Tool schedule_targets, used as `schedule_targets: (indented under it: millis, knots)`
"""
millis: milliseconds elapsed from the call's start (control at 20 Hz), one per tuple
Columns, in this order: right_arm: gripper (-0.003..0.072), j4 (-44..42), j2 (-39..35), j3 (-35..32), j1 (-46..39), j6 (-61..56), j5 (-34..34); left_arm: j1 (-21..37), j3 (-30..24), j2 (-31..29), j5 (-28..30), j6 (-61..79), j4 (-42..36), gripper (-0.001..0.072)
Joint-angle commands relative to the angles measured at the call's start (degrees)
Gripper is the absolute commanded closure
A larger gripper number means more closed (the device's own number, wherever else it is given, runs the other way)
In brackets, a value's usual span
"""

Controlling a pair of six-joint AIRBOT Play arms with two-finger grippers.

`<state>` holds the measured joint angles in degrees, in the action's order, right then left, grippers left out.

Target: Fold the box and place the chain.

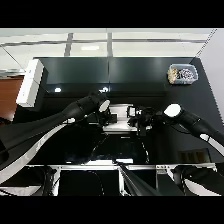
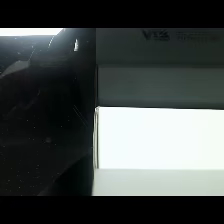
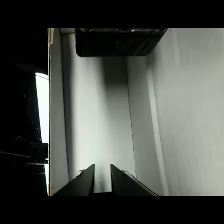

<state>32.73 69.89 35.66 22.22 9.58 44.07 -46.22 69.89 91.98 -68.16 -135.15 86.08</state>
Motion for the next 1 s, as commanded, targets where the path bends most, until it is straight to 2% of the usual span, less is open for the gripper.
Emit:
schedule_targets:
  millis: [0, 50, 100, 150, 200, 250, 300, 450, 550, 600, 700, 750, 850, 950]
  knots:
    - [0.0411, -2.51, 1.09, 0.02, 0.00, -5.42, -1.79, 0.04, 0.02, 0.02, 0.24, -0.04, 0.02, 0.0686]
    - [0.0565, -1.57, 1.09, 0.02, -0.31, -6.99, -1.68, 0.04, 0.02, 0.02, 0.24, -0.04, 0.02, 0.0685]
    - [0.0575, -1.05, 1.09, 0.02, -0.50, -8.68, -1.73, 0.04, 0.02, 0.02, 0.22, -0.04, 0.02, 0.0686]
    - [0.0351, -1.11, 1.09, 0.02, -0.74, -10.60, -1.88, 0.04, 0.02, 0.02, 0.20, -0.04, 0.02, 0.0685]
    - [0.0393, -0.72, 0.94, 0.04, -0.98, -11.80, -1.75, 0.04, 0.02, 0.02, 0.20, -0.04, 0.00, 0.0686]
    - [0.0607, -0.72, 0.42, 0.07, -1.46, -13.40, -0.87, 0.04, 0.02, 0.02, 0.20, -0.04, 0.00, 0.0686]
    - [0.0677, -0.74, -0.94, 0.17, -2.25, -15.87, 0.39, 0.04, 0.02, 0.02, 0.17, -0.04, 0.00, 0.0685]
    - [0.0674, 1.97, -7.50, 2.54, -7.56, -31.39, 10.19, 0.04, 0.02, 0.02, 0.20, -0.04, 0.00, 0.0685]
    - [0.0674, 9.09, -11.74, 5.86, -14.08, -47.98, 19.71, 0.04, 0.02, 0.02, 0.22, -0.04, 0.00, 0.0686]
    - [0.0674, 13.53, -13.16, 6.82, -18.27, -57.13, 22.36, 0.04, 0.02, 0.02, 0.20, -0.04, 0.00, 0.0685]
    - [0.0674, 21.46, -13.79, 6.14, -26.73, -71.80, 21.97, 0.04, 0.02, 0.02, 0.20, -0.04, 0.00, 0.0685]
    - [0.0674, 23.19, -13.60, 4.48, -30.49, -77.70, 19.67, 0.04, 0.02, 0.02, 0.22, -0.04, 0.00, 0.0685]
    - [0.0674, 22.05, -12.28, -0.87, -36.17, -86.64, 13.84, 0.04, 0.02, 0.02, 0.26, -0.04, 0.00, 0.0685]
    - [0.0674, 18.36, -8.48, -5.22, -36.83, -88.00, 11.58, 0.04, 0.02, 0.02, 0.22, -0.04, 0.00, 0.0685]
